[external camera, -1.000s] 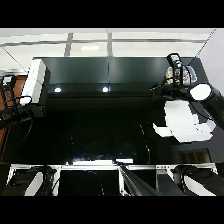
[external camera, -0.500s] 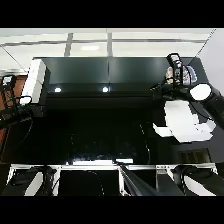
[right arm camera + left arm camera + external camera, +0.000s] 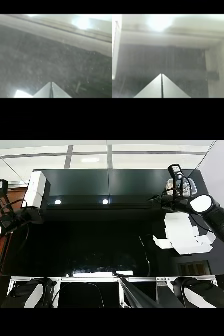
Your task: Fold the box and place the chain.
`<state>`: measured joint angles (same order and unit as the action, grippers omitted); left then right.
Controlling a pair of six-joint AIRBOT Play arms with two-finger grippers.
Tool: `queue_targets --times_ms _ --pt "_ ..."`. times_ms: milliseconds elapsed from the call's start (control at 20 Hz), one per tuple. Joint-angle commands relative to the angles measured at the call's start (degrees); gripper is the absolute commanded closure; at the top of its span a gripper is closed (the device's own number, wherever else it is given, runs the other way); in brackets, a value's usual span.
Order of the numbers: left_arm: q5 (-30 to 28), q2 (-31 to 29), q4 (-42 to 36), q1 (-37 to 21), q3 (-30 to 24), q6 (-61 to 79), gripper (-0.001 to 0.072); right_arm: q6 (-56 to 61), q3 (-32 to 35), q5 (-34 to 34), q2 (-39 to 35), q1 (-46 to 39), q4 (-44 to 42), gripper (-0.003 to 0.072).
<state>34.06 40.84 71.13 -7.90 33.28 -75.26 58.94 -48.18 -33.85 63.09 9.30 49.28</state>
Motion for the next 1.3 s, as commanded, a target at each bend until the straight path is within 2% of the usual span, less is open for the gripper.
queue_targets --times_ms 0,50,100,150,250,300,400,550,650,700,850,1100,1150,1200,1250 --pt "-6.73 0.9 -1.88 0.02 -0.02 -0.17 0.0681 0.31 0.0 5.11 0.15 0.0 -3.08 0.0038" --pt "-6.19 0.98 -2.97 0.02 -0.02 -0.15 0.0622 1.27 -0.09 4.96 0.15 -0.81 -2.27 -0.0034" --pt "-5.27 1.05 -3.08 0.2 0.0 -0.15 0.0288 5.22 -0.85 2.4 0.22 -3.1 0.68 -0.0034" --pt "-3.52 1.09 -2.75 0.74 0.0 -0.04 0.0004 12.13 -2.12 -1.18 0.37 -6.58 5.77 -0.0034" --pt "2.05 1.09 -2.25 0.85 0.0 0.35 -0.0001 25.55 -6.29 -10.78 1.11 -17.44 20.22 -0.0034" --pt "4.63 1.11 -2.19 0.85 0.0 0.31 -0.0001 27.19 -8.76 -15.37 1.7 -23.96 26.64 -0.0034" --pt "9.33 1.46 -2.38 0.85 0.0 0.04 -0.0001 27.15 -12.72 -21.57 2.97 -36.46 34.29 -0.0034" --pt "14.45 3.45 -2.86 0.87 0.0 -0.22 -0.0001 22.56 -15.21 -28.63 6.49 -51.91 33.35 -0.0034" --pt "15.82 4.81 -3.06 0.92 0.0 -1.99 -0.0001 12.98 -15.23 -35.23 9.94 -56.33 30.18 -0.0034" --pt "15.85 5.25 -3.04 1.27 0.0 -2.99 0.0 9.22 -15.23 -38.32 11.65 -56.39 30.34 -0.0034" --pt "15.72 5.68 -3.04 3.3 0.0 -3.04 0.0 3.74 -15.23 -41.64 14.88 -51.87 30.64 -0.0034" --pt "15.69 5.68 -3.04 5.03 0.0 -3.04 0.0 2.84 -15.17 -42.03 16.24 -41.64 39.95 -0.0034" --pt "15.65 5.68 -3.02 5.03 0.0 -3.02 0.0 2.86 -15.12 -42.18 16.24 -40.96 39.95 0.0041" --pt "15.65 5.68 -3.04 5.03 0.0 -3.02 0.0 2.89 -14.97 -42.56 16.24 -40.57 40.44 0.0075" --pt "15.69 5.68 -3.04 5.05 0.0 -3.02 0.0 2.97 -14.71 -43.08 16.24 -40.57 40.83 0.0075"
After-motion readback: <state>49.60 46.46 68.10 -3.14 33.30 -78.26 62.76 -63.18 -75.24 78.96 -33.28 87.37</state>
